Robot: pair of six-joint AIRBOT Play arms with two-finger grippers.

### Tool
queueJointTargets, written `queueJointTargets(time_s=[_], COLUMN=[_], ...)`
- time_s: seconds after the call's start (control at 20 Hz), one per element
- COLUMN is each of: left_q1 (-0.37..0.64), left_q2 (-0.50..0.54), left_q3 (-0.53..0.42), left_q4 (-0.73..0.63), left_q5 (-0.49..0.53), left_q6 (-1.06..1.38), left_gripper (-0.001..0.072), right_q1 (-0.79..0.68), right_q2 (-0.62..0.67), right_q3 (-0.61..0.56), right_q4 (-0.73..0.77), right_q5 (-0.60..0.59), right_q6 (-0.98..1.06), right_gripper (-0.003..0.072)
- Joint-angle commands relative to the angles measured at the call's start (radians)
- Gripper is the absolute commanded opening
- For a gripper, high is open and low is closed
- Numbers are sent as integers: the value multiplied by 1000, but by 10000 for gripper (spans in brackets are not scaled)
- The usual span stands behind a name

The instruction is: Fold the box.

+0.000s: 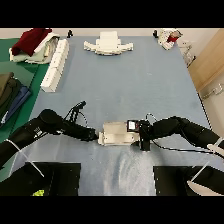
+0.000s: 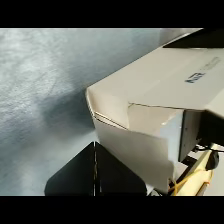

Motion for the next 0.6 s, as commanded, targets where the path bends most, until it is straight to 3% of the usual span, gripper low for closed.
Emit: queueJointTargets(time_s=[0.0, 0.05, 0.1, 0.45, 0.55], left_q1=[-4, -4, -4, -6, -16], left_q2=[-1, -1, -1, -3, -3], left_q3=[48, 56, 61, 61, 62], left_q4=[-3, -3, -3, -20, -29], left_q5=[-80, -87, -89, -40, -25], left_q6=[-11, -18, -18, -13, -7], left_gripper=[135, 322, 281, 284, 344], right_q1=[0, 0, 0, 0, 0], right_q2=[-1, -1, -1, -1, -1], right_q3=[1, 1, 1, 1, 1], right_q4=[0, 0, 0, 0, 0], right_q5=[0, 0, 0, 0, 0], right_q6=[0, 0, 0, 0, 0], right_gripper=[446, 446, 446, 446, 446])
